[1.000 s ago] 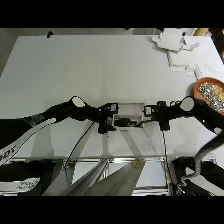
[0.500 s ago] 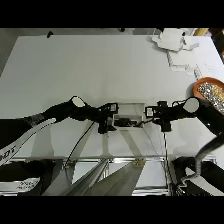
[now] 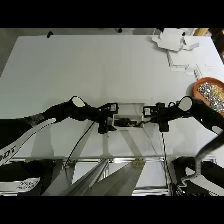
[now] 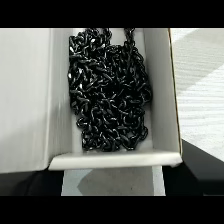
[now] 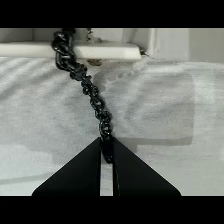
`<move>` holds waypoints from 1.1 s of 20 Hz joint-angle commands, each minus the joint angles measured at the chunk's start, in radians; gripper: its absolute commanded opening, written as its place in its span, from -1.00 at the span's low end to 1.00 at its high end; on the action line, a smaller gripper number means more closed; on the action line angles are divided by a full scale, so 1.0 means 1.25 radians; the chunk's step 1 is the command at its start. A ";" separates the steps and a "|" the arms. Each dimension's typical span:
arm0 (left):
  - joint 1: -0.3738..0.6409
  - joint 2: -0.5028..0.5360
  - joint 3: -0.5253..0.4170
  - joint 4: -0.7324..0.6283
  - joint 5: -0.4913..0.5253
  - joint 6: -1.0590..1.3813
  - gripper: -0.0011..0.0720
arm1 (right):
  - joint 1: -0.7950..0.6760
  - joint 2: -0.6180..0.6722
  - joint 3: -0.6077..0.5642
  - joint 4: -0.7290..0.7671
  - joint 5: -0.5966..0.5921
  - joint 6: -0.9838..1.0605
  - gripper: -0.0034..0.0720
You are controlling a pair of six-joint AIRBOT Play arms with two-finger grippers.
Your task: Fold the box and place the chain.
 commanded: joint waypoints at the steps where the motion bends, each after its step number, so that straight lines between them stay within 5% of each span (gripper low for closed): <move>1: 0.000 0.000 0.000 0.000 0.000 0.000 0.05 | 0.000 0.012 -0.001 -0.005 -0.004 0.000 -0.86; 7: 0.000 0.001 0.000 0.000 0.000 0.000 0.05 | 0.001 0.197 -0.001 0.037 0.069 0.001 -0.86; 13: 0.000 0.000 0.000 0.000 0.000 0.000 0.05 | 0.057 0.322 -0.001 0.366 0.121 -0.008 -0.86; 16: 0.001 0.000 0.000 0.000 0.000 0.000 0.05 | 0.154 0.304 -0.001 0.465 0.020 -0.031 -0.86; 21: 0.000 0.000 0.000 0.000 0.000 0.000 0.05 | 0.315 0.204 -0.001 0.467 -0.201 -0.030 -0.85; 22: 0.000 0.000 0.000 0.000 0.000 0.000 0.05 | 0.322 0.182 -0.001 0.467 -0.222 -0.030 -0.72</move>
